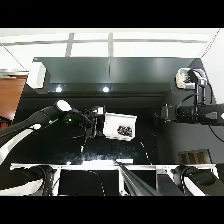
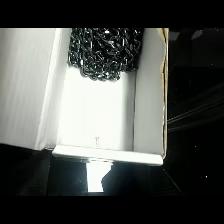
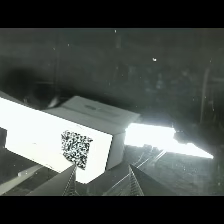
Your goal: Fold the box and place the chain.
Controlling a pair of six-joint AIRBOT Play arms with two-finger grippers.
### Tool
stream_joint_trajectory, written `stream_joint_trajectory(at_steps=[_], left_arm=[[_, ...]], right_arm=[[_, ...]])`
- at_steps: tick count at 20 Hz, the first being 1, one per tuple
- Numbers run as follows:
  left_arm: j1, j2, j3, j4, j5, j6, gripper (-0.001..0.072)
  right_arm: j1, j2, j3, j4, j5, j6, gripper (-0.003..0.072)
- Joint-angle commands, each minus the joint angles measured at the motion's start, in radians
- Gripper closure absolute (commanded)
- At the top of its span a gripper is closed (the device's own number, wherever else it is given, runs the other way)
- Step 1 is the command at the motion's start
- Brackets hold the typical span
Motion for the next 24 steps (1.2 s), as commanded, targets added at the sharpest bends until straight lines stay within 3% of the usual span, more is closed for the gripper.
stream_joint_trajectory(at_steps=[1, 8, 10, 11, 13, 17, 18, 19, 22, 24], left_arm=[[-0.001, 0.0, 0.001, 0.003, -0.007, 0.01, 0.0004], [-0.002, 0.0, 0.001, 0.002, -0.023, 0.025, 0.0012], [-0.008, 0.0, 0.001, 0.005, -0.014, 0.021, 0.0056], [-0.015, 0.0, 0.001, 0.007, -0.007, 0.018, 0.0181], [-0.025, 0.0, 0.001, 0.014, -0.001, 0.017, 0.0312], [-0.037, 0.0, 0.001, 0.03, 0.0, 0.017, 0.0319], [-0.037, 0.0, 0.001, 0.03, 0.0, 0.017, 0.0319], [-0.037, 0.0, 0.001, 0.03, 0.0, 0.017, 0.0319], [-0.037, 0.0, 0.001, 0.03, 0.0, 0.017, 0.0319], [-0.037, 0.0, 0.001, 0.03, 0.0, 0.017, 0.0318]], right_arm=[[0.0, 0.0, -0.047, 0.027, -0.036, -0.001, 0.0308], [0.043, -0.053, -0.092, 0.062, -0.095, 0.008, 0.0288], [0.069, -0.083, -0.092, 0.062, -0.12, 0.007, 0.0288], [0.079, -0.095, -0.092, 0.061, -0.141, 0.007, 0.0288], [0.087, -0.106, -0.092, 0.06, -0.185, 0.006, 0.0288], [0.087, -0.111, -0.091, 0.095, -0.263, -0.02, 0.0288], [0.087, -0.118, -0.091, 0.11, -0.28, -0.044, 0.0266], [0.087, -0.13, -0.09, 0.119, -0.293, -0.063, 0.0022], [0.087, -0.209, -0.07, 0.134, -0.303, -0.153, 0.0005], [0.098, -0.268, -0.069, 0.217, -0.305, -0.328, 0.0006]])
